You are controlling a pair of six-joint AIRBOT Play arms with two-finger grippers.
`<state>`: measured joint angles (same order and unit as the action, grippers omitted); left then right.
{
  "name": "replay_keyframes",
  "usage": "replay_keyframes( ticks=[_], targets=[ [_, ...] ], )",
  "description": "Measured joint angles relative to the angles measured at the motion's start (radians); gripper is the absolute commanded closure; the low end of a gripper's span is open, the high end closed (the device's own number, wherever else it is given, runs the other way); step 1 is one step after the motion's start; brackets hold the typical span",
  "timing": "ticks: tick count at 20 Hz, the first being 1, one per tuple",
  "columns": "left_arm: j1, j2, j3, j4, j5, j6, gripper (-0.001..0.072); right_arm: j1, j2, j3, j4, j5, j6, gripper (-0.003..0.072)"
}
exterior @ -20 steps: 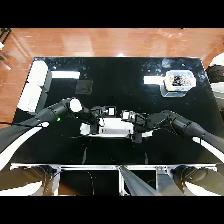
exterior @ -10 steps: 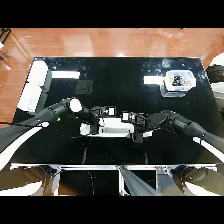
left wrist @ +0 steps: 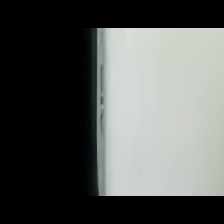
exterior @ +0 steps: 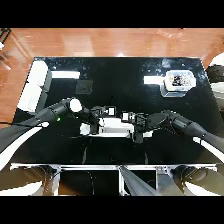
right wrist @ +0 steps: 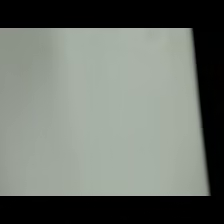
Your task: Fold the box and place the chain.
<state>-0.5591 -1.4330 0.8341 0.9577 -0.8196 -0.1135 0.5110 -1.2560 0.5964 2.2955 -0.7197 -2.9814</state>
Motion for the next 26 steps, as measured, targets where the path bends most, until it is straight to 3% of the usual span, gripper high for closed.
replay_keyframes(
  ticks=[8, 10, 13, 15, 16, 17, 26],
  targets=[
    [0.000, 0.000, 0.000, 0.000, -0.001, 0.000, 0.0687, 0.000, 0.000, 0.000, -0.001, -0.004, 0.012, 0.0166],
    [0.000, 0.001, 0.000, 0.000, -0.004, 0.000, 0.0525, 0.000, 0.000, 0.000, -0.001, -0.003, 0.014, 0.0166],
    [0.000, 0.013, -0.001, 0.014, -0.029, -0.003, 0.0403, 0.000, 0.000, 0.000, -0.001, 0.000, 0.013, 0.0166],
    [0.003, 0.030, -0.001, 0.020, -0.037, -0.001, 0.0187, 0.000, 0.000, 0.000, 0.000, 0.010, 0.010, 0.0165],
    [0.006, 0.040, 0.000, 0.017, -0.037, -0.003, 0.0106, 0.000, 0.000, 0.000, 0.000, 0.019, 0.006, 0.0165],
    [0.009, 0.047, 0.000, 0.017, -0.037, -0.007, 0.0073, 0.000, 0.000, 0.000, 0.000, 0.031, 0.003, 0.0165],
    [0.108, 0.154, 0.000, 0.109, -0.084, -0.258, 0.0103, 0.000, 0.000, -0.001, 0.003, 0.068, -0.004, 0.0165]
  ],
)
